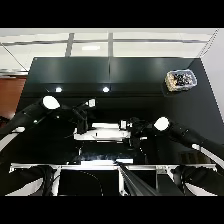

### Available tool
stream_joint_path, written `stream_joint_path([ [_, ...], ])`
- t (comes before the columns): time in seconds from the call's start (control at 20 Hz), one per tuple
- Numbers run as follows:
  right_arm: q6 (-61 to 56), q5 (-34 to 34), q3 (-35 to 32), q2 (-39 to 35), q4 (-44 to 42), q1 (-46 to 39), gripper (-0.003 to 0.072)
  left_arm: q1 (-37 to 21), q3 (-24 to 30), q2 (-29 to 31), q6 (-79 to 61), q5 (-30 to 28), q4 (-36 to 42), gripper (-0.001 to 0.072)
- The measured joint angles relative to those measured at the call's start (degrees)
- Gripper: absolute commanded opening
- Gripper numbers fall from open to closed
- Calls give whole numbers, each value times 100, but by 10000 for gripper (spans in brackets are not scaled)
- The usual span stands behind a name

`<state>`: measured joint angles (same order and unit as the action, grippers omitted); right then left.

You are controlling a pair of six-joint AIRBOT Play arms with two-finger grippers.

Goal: Fold the box and place the chain.

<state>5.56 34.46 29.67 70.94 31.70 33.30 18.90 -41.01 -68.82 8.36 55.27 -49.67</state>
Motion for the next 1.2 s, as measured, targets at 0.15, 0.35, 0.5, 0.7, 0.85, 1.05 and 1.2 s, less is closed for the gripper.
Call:
stream_joint_path([
  [0.15,-26,-13,0,0,-2,0,437,-293,-33,586,933,361,-1043,35],
  [0.35,-44,-26,0,0,-4,0,437,-494,-31,1106,2020,1102,-1486,26],
  [0.5,-46,-26,0,0,-4,0,437,-319,179,1248,2402,1593,-387,26],
  [0.7,-48,-26,0,0,-4,0,437,157,610,1296,1950,625,1602,27],
  [0.85,-48,-26,0,0,-4,0,437,431,776,1163,1709,-872,2240,28],
  [1.05,-48,-26,0,0,-4,0,437,658,850,623,1565,-1694,2170,27],
  [1.2,-48,-26,0,0,-4,0,437,831,863,249,1532,-1897,1906,28],
])
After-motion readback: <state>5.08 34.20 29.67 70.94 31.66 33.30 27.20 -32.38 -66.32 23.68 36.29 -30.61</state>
